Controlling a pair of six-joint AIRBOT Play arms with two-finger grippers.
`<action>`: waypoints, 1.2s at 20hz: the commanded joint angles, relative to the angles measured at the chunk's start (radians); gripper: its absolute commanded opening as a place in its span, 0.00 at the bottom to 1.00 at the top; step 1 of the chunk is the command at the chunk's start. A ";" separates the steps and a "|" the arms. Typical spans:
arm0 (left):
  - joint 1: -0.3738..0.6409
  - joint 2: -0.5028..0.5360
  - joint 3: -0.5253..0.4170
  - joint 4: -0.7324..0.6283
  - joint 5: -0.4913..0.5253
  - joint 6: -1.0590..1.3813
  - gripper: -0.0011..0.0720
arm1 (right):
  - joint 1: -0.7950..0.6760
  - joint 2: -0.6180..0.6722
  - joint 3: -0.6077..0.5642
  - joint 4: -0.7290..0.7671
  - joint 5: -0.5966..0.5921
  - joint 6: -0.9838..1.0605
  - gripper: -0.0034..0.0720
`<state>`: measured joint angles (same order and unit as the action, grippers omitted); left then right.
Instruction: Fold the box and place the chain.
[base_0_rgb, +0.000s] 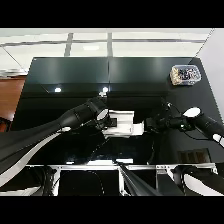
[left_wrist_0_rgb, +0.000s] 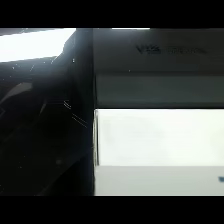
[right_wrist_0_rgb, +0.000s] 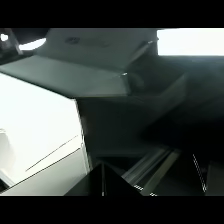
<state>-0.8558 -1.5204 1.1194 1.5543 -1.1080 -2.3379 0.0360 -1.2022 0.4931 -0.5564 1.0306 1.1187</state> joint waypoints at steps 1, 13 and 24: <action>0.001 0.001 0.001 0.000 0.000 0.000 0.06 | 0.015 -0.011 0.037 -0.001 0.090 -0.116 0.07; 0.001 0.001 0.001 0.000 -0.001 0.000 0.06 | 0.101 -0.010 0.151 0.013 0.164 -0.030 0.68; 0.001 0.001 0.001 0.000 -0.001 0.000 0.06 | 0.274 -0.010 0.188 -0.095 -0.033 0.174 0.68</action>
